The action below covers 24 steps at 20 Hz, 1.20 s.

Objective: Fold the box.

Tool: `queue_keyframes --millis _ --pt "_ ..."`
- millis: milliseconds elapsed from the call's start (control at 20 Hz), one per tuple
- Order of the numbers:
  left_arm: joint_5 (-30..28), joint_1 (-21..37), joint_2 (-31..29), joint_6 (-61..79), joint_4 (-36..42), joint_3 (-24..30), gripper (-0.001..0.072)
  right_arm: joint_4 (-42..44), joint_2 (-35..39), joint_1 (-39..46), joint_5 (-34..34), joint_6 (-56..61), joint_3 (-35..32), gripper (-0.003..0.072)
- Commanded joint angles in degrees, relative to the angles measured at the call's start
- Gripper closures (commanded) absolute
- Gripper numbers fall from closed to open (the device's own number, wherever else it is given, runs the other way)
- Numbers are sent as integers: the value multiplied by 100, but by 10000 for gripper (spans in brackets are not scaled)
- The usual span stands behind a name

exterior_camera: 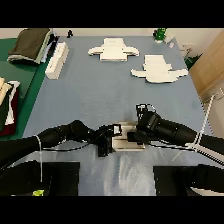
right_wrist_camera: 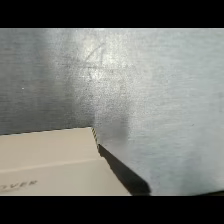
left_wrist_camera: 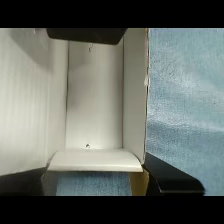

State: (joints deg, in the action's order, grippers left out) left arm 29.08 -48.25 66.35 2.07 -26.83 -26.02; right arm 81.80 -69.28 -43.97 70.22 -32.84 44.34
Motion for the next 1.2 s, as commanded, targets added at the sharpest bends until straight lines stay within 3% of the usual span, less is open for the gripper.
queue_keyframes --millis 0,50,400,650,700,750,800,900,1000,1150 --pt "-2 2 -2 4 0 -4 285 74 20 -11 151 -63 0 391" --pt "-2 2 -2 7 0 -4 285 131 33 -9 199 -66 0 271" --pt "-2 0 -2 7 0 -4 285 254 238 -9 389 -66 59 266" --pt "-4 2 -2 7 0 -4 285 13 964 -2 844 -214 573 283" --pt "-2 2 -2 7 0 -4 285 -131 1115 9 1051 -223 662 325" --pt "-4 0 -2 4 0 -4 285 -295 1263 9 1368 -291 734 515" --pt "-2 2 -2 4 0 -4 285 -487 1377 9 1722 -358 758 548" --pt "-2 2 -2 4 0 -4 285 -1016 1493 118 2459 -649 734 682" --pt "-2 0 -2 4 0 -4 285 -1237 1495 586 2573 -1211 671 683" --pt "-4 2 -2 4 2 -4 285 -861 1488 1934 1582 -2116 492 683"
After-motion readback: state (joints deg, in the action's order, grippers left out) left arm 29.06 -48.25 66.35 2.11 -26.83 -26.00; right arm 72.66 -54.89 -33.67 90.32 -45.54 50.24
